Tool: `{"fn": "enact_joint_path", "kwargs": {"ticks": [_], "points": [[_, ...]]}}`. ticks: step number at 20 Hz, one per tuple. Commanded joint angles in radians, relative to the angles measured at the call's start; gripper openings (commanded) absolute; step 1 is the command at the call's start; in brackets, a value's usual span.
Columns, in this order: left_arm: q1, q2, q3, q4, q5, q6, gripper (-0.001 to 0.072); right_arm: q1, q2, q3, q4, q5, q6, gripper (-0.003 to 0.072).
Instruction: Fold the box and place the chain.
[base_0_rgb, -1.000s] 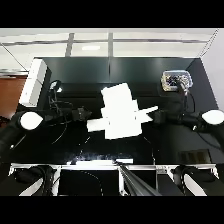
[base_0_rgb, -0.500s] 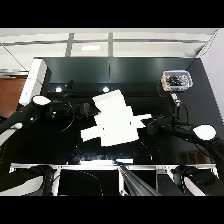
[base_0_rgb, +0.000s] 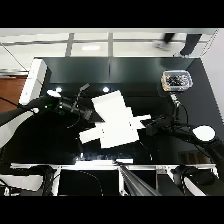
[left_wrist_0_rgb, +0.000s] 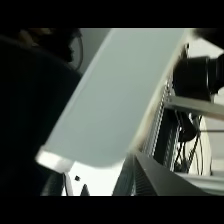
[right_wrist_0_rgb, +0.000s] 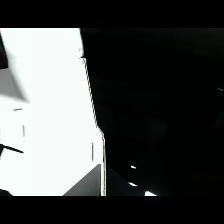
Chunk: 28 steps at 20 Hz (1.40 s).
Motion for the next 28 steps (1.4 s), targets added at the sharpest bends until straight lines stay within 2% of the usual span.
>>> {"fn": "enact_joint_path", "kwargs": {"ticks": [1,2,3,5,8,9,10,11,13,15,18,19,20,21,24,26,28], "points": [[-0.002,-0.040,0.019,0.016,-0.070,0.124,0.0432,0.001,0.001,-0.001,-0.001,0.000,0.003,0.0020],[-0.002,-0.052,0.024,0.016,-0.079,0.126,0.0332,0.001,0.001,-0.001,-0.001,0.000,0.005,0.0020],[-0.003,-0.063,0.029,0.015,-0.079,0.127,0.0330,0.001,0.001,-0.001,-0.002,0.000,0.011,0.0020],[-0.002,-0.069,0.031,0.016,-0.078,0.158,0.0182,0.001,0.001,-0.001,-0.006,0.000,0.014,0.0020],[-0.002,-0.069,0.041,0.016,-0.079,0.198,0.0032,0.001,0.001,-0.001,-0.008,0.001,0.016,0.0037],[-0.002,-0.069,0.045,0.015,-0.079,0.201,0.0032,0.000,0.001,0.000,-0.009,0.001,0.029,0.0273],[-0.002,-0.069,0.052,0.017,-0.079,0.202,0.0031,-0.009,0.002,0.005,-0.021,0.005,0.047,0.0577],[-0.002,-0.069,0.059,0.019,-0.088,0.212,0.0030,-0.032,0.002,0.024,-0.047,0.026,0.063,0.0646],[-0.005,-0.062,0.078,0.064,-0.119,0.256,0.0027,-0.116,0.002,0.111,-0.134,0.107,0.067,0.0645],[-0.011,-0.026,0.090,0.097,-0.062,0.249,0.0024,-0.208,0.002,0.236,-0.281,0.211,0.067,0.0645],[-0.058,0.089,0.082,0.110,0.097,0.282,0.0024,-0.262,0.002,0.378,-0.528,0.335,0.066,0.0644],[-0.090,0.144,0.065,0.112,0.192,0.310,0.0023,-0.261,0.002,0.396,-0.555,0.364,0.066,0.0644],[-0.126,0.197,0.043,0.110,0.290,0.343,0.0025,-0.260,0.002,0.397,-0.552,0.388,0.066,0.0644],[-0.158,0.235,0.025,0.109,0.336,0.399,0.0026,-0.257,0.000,0.393,-0.555,0.409,0.066,0.0644],[-0.250,0.264,0.004,0.169,0.312,0.461,0.0028,-0.238,0.000,0.356,-0.558,0.424,0.000,0.0644],[-0.313,0.255,0.003,0.304,0.377,0.463,0.0029,-0.207,0.000,0.320,-0.555,0.408,-0.106,0.0643],[-0.350,0.235,0.002,0.311,0.456,0.454,0.0029,-0.177,0.000,0.275,-0.555,0.359,-0.200,0.0643]]}}
